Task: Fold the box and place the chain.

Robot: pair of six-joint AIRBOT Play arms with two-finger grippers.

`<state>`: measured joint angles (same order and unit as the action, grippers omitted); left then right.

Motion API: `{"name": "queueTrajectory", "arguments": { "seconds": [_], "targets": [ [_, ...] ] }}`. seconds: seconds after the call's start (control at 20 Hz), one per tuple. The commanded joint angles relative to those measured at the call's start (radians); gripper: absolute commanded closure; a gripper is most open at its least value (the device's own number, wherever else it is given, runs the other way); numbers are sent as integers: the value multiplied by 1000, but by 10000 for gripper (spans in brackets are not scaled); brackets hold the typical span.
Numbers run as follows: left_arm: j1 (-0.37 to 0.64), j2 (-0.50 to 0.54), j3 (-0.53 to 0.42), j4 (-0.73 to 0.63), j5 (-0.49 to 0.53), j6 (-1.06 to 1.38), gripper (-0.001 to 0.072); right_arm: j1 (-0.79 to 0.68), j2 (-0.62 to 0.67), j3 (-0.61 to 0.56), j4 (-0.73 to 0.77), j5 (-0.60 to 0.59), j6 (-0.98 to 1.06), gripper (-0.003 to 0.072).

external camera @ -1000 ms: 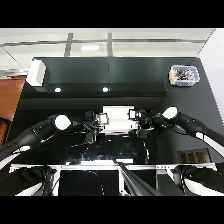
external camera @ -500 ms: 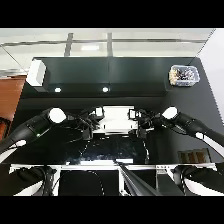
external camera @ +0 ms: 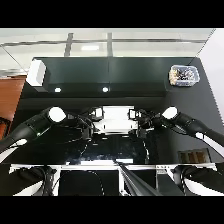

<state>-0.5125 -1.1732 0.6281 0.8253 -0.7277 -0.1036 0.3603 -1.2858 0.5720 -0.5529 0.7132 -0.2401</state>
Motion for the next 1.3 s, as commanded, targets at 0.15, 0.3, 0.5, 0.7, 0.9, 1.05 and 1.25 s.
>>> {"name": "queueTrajectory", "arguments": {
  "seconds": [0.15,0.3,0.5,0.7,0.9,1.05,1.25],
  "targets": [
    [-44,-36,2,-57,53,30,298,0,-1,0,0,1,0,559],
    [-44,-37,2,-64,55,29,490,0,-1,0,0,1,0,559],
    [-44,-58,2,-168,75,30,492,0,-1,0,0,1,0,559],
    [-44,-98,2,-306,87,71,491,0,-1,0,0,1,0,559],
    [-44,-126,3,-322,96,74,492,0,-1,0,0,1,0,559],
    [-44,-134,3,-322,95,74,521,0,-1,0,0,1,0,559],
    [-44,-134,3,-322,89,75,473,0,-1,0,0,1,0,559]
  ]
}}
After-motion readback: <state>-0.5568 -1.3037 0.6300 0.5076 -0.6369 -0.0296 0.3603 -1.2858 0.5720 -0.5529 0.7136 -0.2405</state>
